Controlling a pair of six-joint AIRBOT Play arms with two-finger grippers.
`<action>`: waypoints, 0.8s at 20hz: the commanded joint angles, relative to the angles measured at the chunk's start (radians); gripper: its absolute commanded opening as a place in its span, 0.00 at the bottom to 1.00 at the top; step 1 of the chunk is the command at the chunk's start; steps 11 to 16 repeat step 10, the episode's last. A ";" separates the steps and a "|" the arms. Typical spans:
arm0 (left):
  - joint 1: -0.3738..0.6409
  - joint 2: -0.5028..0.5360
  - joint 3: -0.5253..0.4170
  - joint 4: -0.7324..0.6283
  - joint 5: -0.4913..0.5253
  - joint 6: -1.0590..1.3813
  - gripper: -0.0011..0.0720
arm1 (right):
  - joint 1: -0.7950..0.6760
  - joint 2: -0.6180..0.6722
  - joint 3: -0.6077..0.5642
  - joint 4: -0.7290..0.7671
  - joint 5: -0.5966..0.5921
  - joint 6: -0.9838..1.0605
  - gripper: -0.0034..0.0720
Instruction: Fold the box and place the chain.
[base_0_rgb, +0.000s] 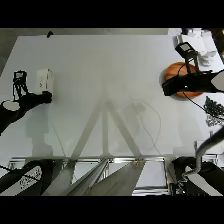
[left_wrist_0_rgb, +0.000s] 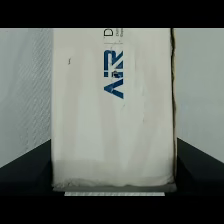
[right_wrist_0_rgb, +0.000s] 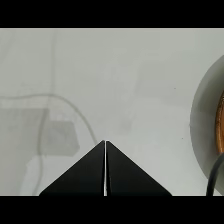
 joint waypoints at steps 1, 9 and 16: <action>0.000 0.000 -0.018 0.015 0.005 -0.007 0.60 | 0.000 0.000 0.000 -0.002 0.000 0.001 0.06; 0.000 0.057 -0.017 0.159 -0.116 -0.008 0.97 | 0.000 0.000 0.000 -0.002 0.000 0.001 0.06; 0.000 0.089 -0.017 0.170 -0.123 -0.008 0.97 | 0.000 0.000 0.000 -0.002 0.000 0.001 0.06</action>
